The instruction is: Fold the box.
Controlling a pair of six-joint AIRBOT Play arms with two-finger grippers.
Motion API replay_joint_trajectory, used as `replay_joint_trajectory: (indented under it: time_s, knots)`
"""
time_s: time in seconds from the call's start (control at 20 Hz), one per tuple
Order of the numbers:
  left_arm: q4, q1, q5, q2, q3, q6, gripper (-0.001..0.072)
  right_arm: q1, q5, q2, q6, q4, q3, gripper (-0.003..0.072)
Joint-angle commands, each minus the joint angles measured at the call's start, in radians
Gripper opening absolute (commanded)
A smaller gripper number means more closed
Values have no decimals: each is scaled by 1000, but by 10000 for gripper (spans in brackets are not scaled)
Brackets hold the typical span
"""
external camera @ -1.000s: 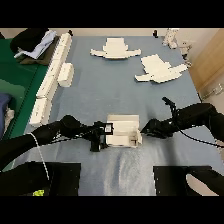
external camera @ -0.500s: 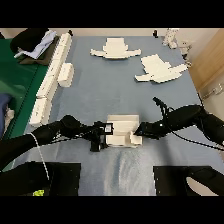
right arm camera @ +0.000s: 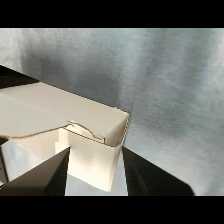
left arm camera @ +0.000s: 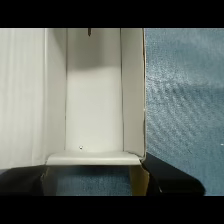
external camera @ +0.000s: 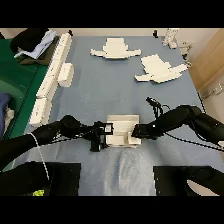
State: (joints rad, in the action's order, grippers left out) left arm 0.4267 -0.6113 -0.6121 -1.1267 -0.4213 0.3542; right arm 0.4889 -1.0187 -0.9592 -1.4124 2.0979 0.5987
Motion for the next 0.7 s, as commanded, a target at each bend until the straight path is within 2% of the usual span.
replay_joint_trajectory:
  time_s: [0.0,0.15,0.65]
  knots:
    - [0,0,1,0,0,0,534,75,-12,-49,120,-105,45,518]
    - [0,0,0,0,0,0,534,133,-19,-102,206,-180,90,518]
    - [0,0,0,0,0,0,534,335,-208,-298,570,-460,286,518]
